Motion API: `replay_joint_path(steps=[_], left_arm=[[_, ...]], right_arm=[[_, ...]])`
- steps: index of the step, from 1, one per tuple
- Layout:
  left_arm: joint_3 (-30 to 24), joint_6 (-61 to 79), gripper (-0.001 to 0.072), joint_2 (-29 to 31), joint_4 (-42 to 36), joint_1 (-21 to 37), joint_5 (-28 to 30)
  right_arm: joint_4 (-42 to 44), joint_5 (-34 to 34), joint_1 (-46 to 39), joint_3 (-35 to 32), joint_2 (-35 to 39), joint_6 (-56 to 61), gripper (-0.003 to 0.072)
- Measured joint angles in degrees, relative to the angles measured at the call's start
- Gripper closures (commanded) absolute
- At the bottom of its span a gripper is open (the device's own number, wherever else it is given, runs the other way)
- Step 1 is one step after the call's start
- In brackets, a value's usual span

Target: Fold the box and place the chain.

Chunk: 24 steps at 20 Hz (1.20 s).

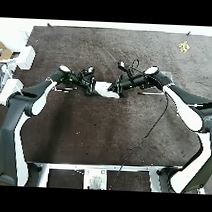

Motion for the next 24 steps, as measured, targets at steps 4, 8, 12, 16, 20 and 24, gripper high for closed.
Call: replay_joint_path(steps=[4, 8, 12, 16, 20, 24], left_arm=[[0.00, -0.24, 0.0358, 0.00, -0.04, 0.00, -0.04], [0.00, -0.28, 0.0358, 0.00, -0.04, 0.00, -0.04], [0.00, -0.11, 0.0358, 0.00, -0.04, 0.00, -0.04], [0.00, -0.09, 0.0359, 0.00, -0.04, 0.00, -0.04], [0.00, -0.11, 0.0358, -0.02, -0.02, 0.00, -0.04], [0.00, -0.09, 0.0358, 0.00, -0.02, 0.00, -0.04]], right_arm=[[-2.54, -2.38, -0.07, -0.22, 4.44, 1.36, 0.0685], [-0.50, -5.73, 0.00, -0.96, 14.47, 7.39, 0.0685], [-0.59, -17.07, -0.15, -9.57, 29.35, 15.69, 0.0685], [-0.83, -35.60, -0.31, -27.54, 49.11, 21.05, 0.0683], [-0.90, -50.14, -0.35, -48.13, 69.96, 23.32, 0.0683], [-0.94, -58.07, -0.39, -65.66, 89.35, 25.97, 0.0682]])
